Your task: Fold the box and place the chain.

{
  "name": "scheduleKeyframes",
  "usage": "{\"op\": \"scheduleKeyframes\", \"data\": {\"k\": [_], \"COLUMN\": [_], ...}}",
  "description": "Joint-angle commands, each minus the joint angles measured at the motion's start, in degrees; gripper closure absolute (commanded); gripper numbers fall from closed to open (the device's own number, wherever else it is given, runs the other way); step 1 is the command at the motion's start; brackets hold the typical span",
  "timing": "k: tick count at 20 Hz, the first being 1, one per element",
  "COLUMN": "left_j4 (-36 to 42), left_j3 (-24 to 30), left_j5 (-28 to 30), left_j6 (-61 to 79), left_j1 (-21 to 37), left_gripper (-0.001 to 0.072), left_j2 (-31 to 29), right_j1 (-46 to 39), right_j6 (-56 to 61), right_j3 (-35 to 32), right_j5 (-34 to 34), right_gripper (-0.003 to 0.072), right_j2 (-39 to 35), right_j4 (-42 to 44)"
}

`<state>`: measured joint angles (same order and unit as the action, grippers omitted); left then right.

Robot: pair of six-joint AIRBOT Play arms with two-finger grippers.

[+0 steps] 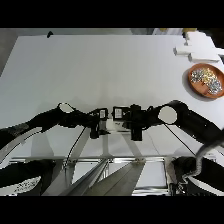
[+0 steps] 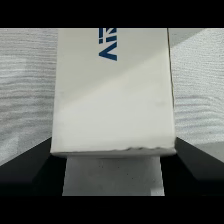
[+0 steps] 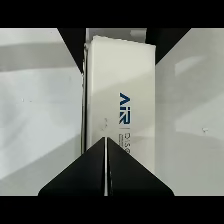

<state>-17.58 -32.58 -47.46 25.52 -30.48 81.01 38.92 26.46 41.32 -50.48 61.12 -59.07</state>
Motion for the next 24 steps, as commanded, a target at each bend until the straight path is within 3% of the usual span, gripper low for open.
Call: {"op": "scheduleKeyframes", "data": {"k": [1, 7, 17, 24], "left_j4": [0.0, 0.0, 0.0, 0.0], "left_j3": [0.0, 0.0, 0.0, 0.0], "left_j5": [0.1, 0.1, 0.1, 0.1], "left_j6": [0.0, 0.0, 0.0, 0.0], "left_j1": [0.0, 0.0, 0.0, 0.0], "left_gripper": [0.0456, 0.0456, 0.0456, 0.0456], "left_j2": [0.0, 0.0, 0.0, 0.0], "right_j1": [0.1, 0.1, 0.1, -1.8], "right_j6": [0.1, 0.0, 0.0, 2.3], "right_j3": [0.0, -0.3, -2.8, -2.7], "right_j5": [-0.5, -3.2, -2.2, -0.2], "right_gripper": [0.0674, 0.0674, 0.0674, 0.0674], "right_j2": [2.0, 3.8, 5.3, -2.9], "right_j4": [1.0, 0.9, -0.5, -0.7]}}
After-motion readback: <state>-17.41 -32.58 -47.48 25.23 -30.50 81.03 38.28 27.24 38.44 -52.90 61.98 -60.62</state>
